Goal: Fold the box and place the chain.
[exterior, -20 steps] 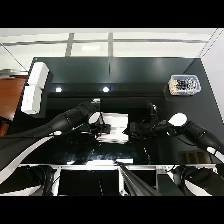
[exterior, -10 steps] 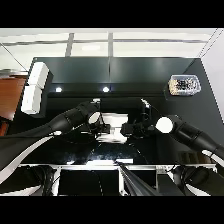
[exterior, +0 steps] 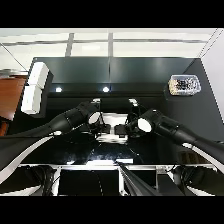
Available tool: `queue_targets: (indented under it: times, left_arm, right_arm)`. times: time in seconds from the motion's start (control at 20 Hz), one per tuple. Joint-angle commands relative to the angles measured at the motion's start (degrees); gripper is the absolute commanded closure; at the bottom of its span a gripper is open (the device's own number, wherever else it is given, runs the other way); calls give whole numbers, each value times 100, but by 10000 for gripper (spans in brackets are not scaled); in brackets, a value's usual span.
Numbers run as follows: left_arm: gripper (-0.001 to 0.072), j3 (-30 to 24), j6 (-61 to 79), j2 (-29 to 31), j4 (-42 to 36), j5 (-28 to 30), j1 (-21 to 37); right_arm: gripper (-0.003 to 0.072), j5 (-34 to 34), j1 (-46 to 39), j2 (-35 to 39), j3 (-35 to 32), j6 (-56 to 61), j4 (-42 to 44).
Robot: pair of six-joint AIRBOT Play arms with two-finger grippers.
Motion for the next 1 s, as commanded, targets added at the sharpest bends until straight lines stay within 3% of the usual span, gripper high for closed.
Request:
queue_targets:
  times: [0.0,0.25,0.45,0.95]
  left_arm:
    - [678,0,-2,0,0,15,2]
    - [677,0,-2,0,-2,61,2]
    - [678,0,-2,0,-7,114,0]
    - [678,0,-2,0,-26,111,2]
  right_arm:
    - [350,391,133,-317,216,326,-319]
    - [354,455,144,-409,269,597,-350]
    - [440,654,144,-640,669,614,-431]
    - [440,960,144,-927,901,748,-662]
